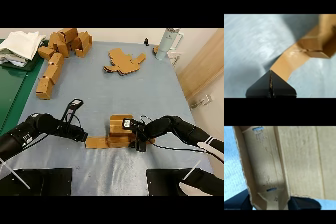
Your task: Fold the box.
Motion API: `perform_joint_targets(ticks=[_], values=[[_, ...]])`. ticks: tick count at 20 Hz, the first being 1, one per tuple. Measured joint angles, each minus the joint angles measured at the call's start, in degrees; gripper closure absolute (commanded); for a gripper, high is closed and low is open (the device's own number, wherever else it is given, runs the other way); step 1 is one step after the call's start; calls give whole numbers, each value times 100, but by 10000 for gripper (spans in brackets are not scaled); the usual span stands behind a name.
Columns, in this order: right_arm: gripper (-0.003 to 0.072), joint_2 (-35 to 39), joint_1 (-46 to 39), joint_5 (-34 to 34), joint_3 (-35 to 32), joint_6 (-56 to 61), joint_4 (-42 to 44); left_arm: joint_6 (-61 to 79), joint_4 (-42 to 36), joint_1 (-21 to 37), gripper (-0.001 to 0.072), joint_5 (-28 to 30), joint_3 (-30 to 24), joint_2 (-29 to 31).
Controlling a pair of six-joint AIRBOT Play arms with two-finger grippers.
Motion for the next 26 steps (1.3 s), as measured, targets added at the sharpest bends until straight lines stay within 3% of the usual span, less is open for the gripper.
perform_joint_targets(ticks=[5,12,15,22,23,24,26], values=[[219,0,0,0,0,0,0,-1639,55,-37,696,208,-424,20],[218,0,2,0,0,0,0,-2144,-645,-1279,696,1679,-564,-505],[218,0,0,0,0,-2,0,-2245,-791,-1644,697,2052,-573,-715],[218,0,0,0,0,-2,0,-2184,-966,-2138,688,2122,-175,-761],[218,0,0,0,0,-2,0,-2153,-931,-2135,485,2031,-85,-761],[218,0,0,0,0,-2,0,-2138,-885,-2127,391,1947,-13,-754],[218,0,0,0,0,-2,0,-2114,-809,-2063,391,1799,96,-754]])
